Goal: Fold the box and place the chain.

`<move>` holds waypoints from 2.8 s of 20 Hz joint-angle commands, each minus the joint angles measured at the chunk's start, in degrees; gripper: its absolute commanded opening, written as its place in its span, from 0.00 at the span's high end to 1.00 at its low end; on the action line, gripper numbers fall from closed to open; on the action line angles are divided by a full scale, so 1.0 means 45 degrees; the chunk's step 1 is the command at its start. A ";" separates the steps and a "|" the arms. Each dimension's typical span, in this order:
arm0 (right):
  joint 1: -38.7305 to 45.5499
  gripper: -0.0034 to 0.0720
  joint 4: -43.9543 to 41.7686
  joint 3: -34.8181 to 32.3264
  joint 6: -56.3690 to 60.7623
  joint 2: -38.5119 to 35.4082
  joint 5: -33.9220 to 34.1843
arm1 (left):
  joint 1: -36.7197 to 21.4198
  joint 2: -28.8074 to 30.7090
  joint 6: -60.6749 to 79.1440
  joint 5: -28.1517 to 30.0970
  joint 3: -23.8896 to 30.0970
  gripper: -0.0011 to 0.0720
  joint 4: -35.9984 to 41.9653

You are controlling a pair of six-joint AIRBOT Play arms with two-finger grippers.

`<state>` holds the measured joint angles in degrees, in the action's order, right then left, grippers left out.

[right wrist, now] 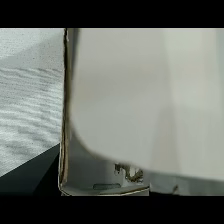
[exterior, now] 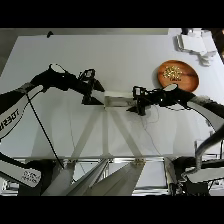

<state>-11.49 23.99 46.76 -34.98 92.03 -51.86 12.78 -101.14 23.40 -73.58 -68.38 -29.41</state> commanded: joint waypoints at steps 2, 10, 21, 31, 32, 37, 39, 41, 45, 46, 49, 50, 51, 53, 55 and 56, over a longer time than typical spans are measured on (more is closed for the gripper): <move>0.0000 0.40 0.0000 0.0005 0.0005 0.0000 0.0000 | 0.0087 0.0053 0.0427 0.0374 0.0996 0.03 0.0044; 0.0000 0.40 -0.0005 0.0005 0.0005 0.0000 0.0000 | 0.0801 0.0058 0.0369 0.1205 0.1438 0.03 0.0612; 0.0000 0.40 0.0000 0.0005 0.0005 0.0000 0.0000 | 0.1705 -0.0019 -0.0733 0.3240 0.1438 0.63 0.0296; 0.0000 0.40 0.0000 0.0005 0.0005 0.0000 0.0000 | 0.1710 -0.0019 -0.0733 0.2919 0.1438 0.63 0.0126; 0.0000 0.40 0.0000 0.0005 0.0010 0.0000 0.0000 | 0.1705 -0.0019 -0.0733 0.2919 0.1438 0.63 0.0126; 0.0000 0.40 0.0000 0.0005 0.0010 0.0000 0.0000 | 0.1705 -0.0019 -0.0733 0.2919 0.1438 0.63 0.0126; 0.0000 0.40 -0.0005 0.0005 0.0010 0.0000 -0.0010 | 0.1705 -0.0019 -0.0733 0.2919 0.1438 0.63 0.0126; 0.0000 0.41 -0.0019 0.0005 0.0010 0.0000 -0.0267 | 0.1705 -0.0019 -0.0733 0.2919 0.1438 0.63 0.0126; 0.0476 0.11 -0.0345 0.0005 0.0617 -0.0019 -0.0335 | 0.1710 -0.0019 -0.0733 0.2919 0.1438 0.63 0.0126; 0.0811 0.09 0.0010 0.0005 0.0777 -0.0097 -0.0345 | 0.1705 -0.0019 -0.0733 0.2919 0.1438 0.63 0.0126; 0.1753 0.09 0.1977 0.0005 0.0826 -0.0884 -0.0525 | 0.1705 -0.0019 -0.0729 0.2919 0.1438 0.63 0.0126; 0.2030 0.09 0.2545 0.0005 0.0835 -0.1307 -0.0695 | 0.1705 -0.0019 -0.0733 0.2914 0.1438 0.63 0.0126; 0.2249 0.10 0.2973 0.0005 0.1049 -0.1734 -0.0850 | 0.1705 -0.0019 -0.0729 0.2919 0.1438 0.63 0.0126; 0.2506 0.27 0.3677 0.0005 0.1991 -0.2633 -0.1010 | 0.1705 -0.0019 -0.0729 0.2919 0.1438 0.63 0.0126; 0.2487 0.68 0.4206 0.0005 0.2871 -0.3463 -0.1311 | 0.1705 -0.0019 -0.0729 0.2919 0.1438 0.63 0.0126; 0.2487 0.83 0.4148 0.0005 0.2914 -0.3735 -0.1909 | 0.1705 -0.0019 -0.0729 0.2924 0.1438 0.63 0.0126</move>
<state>-1.10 39.07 46.74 -26.04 79.59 -56.55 20.49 -101.25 20.14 -60.31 -61.93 -28.80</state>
